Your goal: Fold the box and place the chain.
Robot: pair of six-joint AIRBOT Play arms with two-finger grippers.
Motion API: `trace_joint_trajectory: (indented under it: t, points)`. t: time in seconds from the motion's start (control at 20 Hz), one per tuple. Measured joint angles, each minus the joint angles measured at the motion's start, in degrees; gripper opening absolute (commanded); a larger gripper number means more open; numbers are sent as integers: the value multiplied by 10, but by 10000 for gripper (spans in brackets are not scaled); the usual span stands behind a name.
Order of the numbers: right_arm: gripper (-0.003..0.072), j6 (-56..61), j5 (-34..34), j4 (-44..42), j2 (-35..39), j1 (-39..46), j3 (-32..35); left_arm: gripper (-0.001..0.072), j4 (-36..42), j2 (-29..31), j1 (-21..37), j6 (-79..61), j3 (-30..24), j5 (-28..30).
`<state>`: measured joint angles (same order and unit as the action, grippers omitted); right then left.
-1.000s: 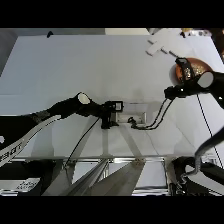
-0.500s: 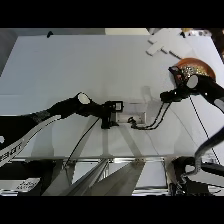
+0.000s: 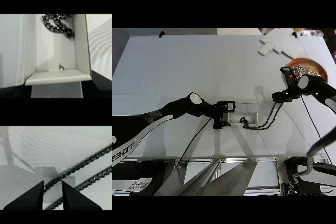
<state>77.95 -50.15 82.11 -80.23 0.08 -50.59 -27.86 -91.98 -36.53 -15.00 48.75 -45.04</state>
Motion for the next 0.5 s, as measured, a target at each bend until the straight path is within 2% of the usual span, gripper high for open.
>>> trace_joint_trajectory:
  t: [0.15,0.25,0.35,0.5]
  points:
    - [214,1,-2,3,-1,0,2,255,0,0,0,0,0,0]
    - [154,2,-2,5,-4,0,3,255,0,0,0,0,0,0]
    - [19,3,-3,6,-8,0,3,255,0,0,0,0,0,0]
    - [19,3,-2,7,-9,0,4,255,0,0,0,0,0,0]
